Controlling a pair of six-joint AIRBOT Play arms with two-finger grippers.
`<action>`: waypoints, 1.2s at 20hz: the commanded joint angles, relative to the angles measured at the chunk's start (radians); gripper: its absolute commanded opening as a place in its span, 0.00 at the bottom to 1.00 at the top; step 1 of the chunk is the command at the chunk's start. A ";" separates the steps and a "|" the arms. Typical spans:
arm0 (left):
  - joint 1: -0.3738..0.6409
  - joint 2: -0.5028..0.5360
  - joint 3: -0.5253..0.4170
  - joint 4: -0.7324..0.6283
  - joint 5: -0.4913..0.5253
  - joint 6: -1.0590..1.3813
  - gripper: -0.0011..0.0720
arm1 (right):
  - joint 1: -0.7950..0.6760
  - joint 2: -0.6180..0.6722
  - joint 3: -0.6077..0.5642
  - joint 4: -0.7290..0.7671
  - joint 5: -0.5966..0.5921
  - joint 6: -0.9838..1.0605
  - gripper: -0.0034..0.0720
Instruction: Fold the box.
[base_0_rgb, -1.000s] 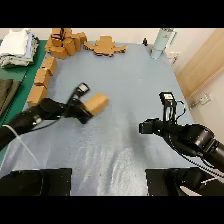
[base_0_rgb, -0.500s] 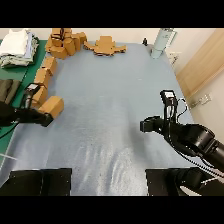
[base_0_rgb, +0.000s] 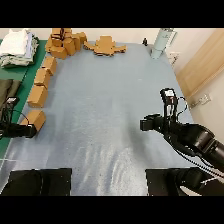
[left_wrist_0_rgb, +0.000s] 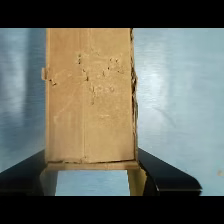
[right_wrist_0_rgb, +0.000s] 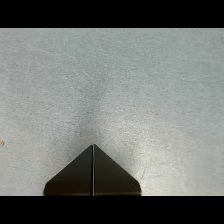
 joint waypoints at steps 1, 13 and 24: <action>0.035 0.001 -0.010 -0.029 0.129 -0.005 0.42 | -0.001 -0.017 0.000 -0.002 0.005 0.000 0.05; 0.005 -0.195 0.001 -0.230 0.330 0.218 0.42 | 0.000 -0.095 0.000 0.009 0.064 0.002 0.05; -0.053 -0.304 0.031 -0.233 0.495 0.260 0.42 | 0.000 -0.095 0.000 0.024 0.064 0.002 0.05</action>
